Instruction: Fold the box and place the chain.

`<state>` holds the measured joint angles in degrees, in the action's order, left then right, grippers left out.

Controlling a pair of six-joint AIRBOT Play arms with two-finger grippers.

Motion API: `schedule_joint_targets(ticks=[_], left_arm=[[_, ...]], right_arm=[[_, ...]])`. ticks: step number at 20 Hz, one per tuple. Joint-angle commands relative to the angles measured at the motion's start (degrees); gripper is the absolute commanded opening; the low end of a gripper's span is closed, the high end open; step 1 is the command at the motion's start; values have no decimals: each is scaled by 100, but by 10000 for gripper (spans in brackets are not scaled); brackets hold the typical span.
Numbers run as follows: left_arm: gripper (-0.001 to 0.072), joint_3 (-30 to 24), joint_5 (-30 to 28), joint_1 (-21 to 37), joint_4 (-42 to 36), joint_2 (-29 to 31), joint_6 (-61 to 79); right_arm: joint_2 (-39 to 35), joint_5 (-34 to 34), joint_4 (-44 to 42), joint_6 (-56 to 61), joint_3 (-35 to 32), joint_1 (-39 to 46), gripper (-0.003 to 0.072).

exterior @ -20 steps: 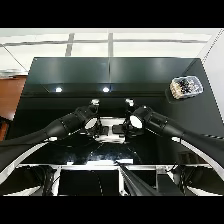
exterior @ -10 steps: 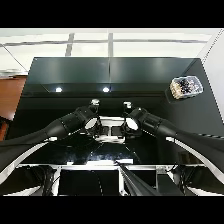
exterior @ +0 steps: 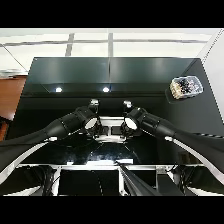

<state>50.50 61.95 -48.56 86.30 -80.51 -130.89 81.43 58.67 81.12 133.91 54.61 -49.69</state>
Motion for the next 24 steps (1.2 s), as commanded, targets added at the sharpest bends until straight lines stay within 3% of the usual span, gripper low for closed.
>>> schedule_joint_targets(ticks=[1, 6, 7, 24], left_arm=[[32, -2, -15, 2, -2, 0, 20], [31, -2, -13, 0, -2, 0, 20], [31, -2, 7, 0, -2, 0, 22], [32, -2, 13, 2, -4, 0, 22]], right_arm=[[-9, -90, -22, 9, 50, -42, 26], [-9, -76, -26, 7, 50, -42, 57], [-9, -59, -26, 9, 55, -42, 232], [7, 577, 479, 223, 317, -42, 235]])
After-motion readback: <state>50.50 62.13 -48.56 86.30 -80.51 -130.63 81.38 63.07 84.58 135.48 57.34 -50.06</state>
